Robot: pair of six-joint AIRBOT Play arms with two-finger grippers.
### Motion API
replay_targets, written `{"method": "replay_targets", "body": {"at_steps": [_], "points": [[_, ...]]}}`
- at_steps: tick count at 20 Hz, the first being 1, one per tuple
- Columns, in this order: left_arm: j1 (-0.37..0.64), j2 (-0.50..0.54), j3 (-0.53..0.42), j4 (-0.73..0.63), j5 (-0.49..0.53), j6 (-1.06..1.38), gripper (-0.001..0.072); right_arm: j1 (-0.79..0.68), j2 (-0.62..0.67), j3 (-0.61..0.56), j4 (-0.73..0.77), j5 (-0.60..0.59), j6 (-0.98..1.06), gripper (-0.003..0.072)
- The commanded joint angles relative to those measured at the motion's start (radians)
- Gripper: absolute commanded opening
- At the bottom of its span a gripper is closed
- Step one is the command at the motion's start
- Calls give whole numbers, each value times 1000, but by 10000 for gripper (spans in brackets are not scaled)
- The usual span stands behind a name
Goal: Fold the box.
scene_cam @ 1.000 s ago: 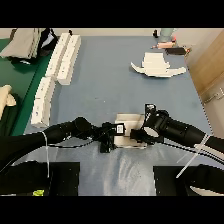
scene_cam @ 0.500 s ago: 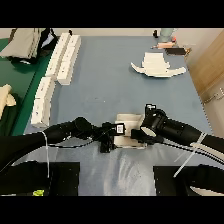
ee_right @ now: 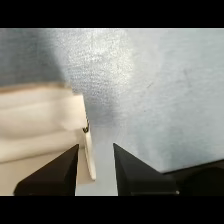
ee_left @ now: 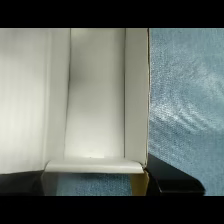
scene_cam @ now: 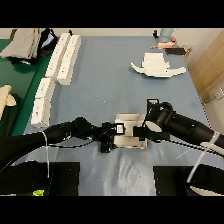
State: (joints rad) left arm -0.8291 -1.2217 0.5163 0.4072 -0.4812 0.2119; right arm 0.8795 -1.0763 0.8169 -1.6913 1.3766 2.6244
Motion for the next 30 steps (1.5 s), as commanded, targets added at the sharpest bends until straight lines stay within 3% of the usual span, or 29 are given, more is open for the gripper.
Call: {"method": "replay_targets", "body": {"at_steps": [1, 2, 3, 6, 9, 13, 16, 19, 21, 26, 30], "points": [[0, 0, 1, 0, 0, 0, 461, 1, 111, 33, 1, 73, -19, 338], [0, 0, 1, 0, 0, 0, 461, -2, 163, 38, -5, 72, -30, 220], [0, 0, 1, 0, 0, 0, 460, -9, 208, 37, -19, 74, -48, -2], [0, 0, 1, 0, 0, 0, 461, -148, 293, 35, -55, 85, -174, -1], [0, 0, 1, 0, 0, 0, 461, -438, 257, 35, 37, 32, -451, -1], [0, 0, 1, 0, 0, 0, 461, -802, 84, 36, 408, -81, -834, 0], [0, 0, 1, 0, 0, 0, 461, -944, -97, 36, 776, -111, -1062, 0], [0, 0, 1, 0, 0, 0, 461, -935, -250, 36, 1079, -104, -1257, 0], [0, 0, 1, 0, 0, 0, 461, -898, -308, 36, 1159, -82, -1302, 2], [0, 0, 1, 0, 0, 0, 461, -769, -291, 36, 1112, -31, -1361, 2], [0, 0, 1, 0, 0, 0, 461, -688, -188, 35, 1069, 65, -1420, 2]]}}
